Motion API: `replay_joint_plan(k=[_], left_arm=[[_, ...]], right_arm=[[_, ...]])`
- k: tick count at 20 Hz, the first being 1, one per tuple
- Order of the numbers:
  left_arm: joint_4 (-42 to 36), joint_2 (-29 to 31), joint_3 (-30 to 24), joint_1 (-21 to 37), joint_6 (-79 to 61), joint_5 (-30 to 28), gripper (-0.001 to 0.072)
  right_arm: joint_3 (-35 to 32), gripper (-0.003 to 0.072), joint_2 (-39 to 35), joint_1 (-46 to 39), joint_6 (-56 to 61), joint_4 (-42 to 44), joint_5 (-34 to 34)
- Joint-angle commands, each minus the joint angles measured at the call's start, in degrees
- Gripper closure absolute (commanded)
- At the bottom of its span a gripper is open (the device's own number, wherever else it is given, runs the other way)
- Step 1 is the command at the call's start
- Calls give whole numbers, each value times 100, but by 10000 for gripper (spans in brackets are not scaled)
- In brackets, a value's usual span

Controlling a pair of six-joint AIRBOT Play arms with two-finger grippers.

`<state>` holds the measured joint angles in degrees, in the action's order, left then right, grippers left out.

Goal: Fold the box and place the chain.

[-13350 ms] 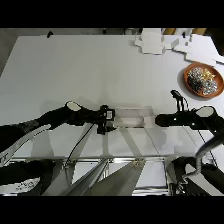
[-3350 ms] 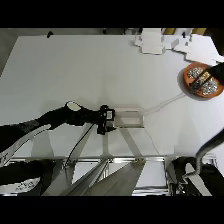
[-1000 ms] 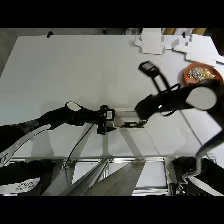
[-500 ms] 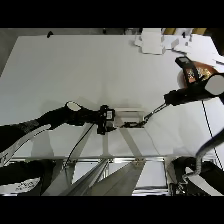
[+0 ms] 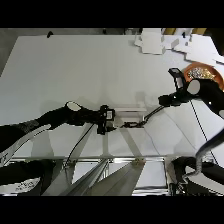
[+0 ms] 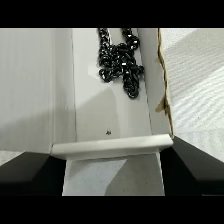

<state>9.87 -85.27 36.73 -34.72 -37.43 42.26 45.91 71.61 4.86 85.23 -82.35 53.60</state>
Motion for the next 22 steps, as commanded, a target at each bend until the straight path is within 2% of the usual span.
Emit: replay_joint_plan(k=[1, 5, 16, 20, 22], left_arm=[[2, 4, 4, -2, -2, -2, 496], [0, 4, 4, -2, -2, -2, 496], [0, 4, 4, 0, -2, -2, 496], [0, 4, 4, -2, -2, -2, 496], [2, 4, 4, -2, -2, 0, 496]], right_arm=[[-15, 423, 323, -11, 0, 7, -343], [-15, 424, 341, -11, 2, 4, -514], [-15, 435, 365, -11, 199, -105, -369], [-15, 435, 608, -11, 201, -98, -341], [-15, 465, 699, -11, 201, -98, -334]])
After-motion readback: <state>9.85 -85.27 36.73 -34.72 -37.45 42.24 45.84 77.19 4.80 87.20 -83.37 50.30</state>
